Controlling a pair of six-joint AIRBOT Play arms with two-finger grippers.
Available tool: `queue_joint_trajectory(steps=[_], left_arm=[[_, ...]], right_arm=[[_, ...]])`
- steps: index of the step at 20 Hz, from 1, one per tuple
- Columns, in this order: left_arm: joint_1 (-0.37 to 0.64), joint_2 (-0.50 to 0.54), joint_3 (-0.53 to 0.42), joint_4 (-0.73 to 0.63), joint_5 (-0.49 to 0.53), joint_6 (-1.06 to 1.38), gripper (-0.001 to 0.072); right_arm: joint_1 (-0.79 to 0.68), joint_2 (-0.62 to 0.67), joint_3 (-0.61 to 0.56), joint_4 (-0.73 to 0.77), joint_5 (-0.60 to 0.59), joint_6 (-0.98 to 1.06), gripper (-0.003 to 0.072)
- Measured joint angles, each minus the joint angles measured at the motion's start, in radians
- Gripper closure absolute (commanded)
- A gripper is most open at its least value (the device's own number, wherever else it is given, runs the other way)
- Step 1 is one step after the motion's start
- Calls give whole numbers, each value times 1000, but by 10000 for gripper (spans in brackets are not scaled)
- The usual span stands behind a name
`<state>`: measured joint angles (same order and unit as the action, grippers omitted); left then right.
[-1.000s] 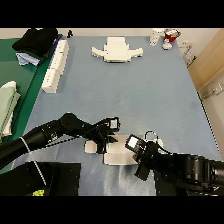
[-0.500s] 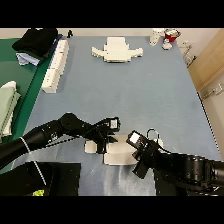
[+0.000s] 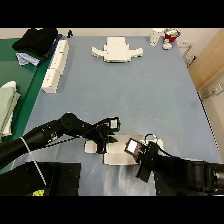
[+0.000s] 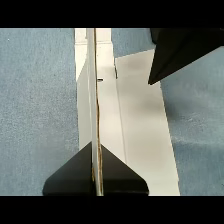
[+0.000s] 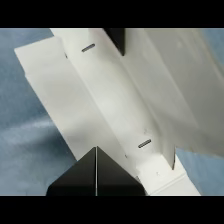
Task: Fold the box.
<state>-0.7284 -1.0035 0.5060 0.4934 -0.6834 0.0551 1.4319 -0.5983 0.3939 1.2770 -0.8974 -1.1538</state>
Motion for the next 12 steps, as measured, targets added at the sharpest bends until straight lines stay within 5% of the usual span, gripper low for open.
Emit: queue_joint_trajectory(steps=[2,4,6,12], left_arm=[[0,0,0,0,0,0,697],[0,0,0,0,0,0,697],[0,0,0,0,0,0,697],[0,0,0,0,0,0,697]], right_arm=[[59,9,0,-5,-41,-10,627],[105,13,0,-9,-69,-18,350],[127,16,0,-11,-86,-22,200],[150,17,0,-14,-103,-25,198]])
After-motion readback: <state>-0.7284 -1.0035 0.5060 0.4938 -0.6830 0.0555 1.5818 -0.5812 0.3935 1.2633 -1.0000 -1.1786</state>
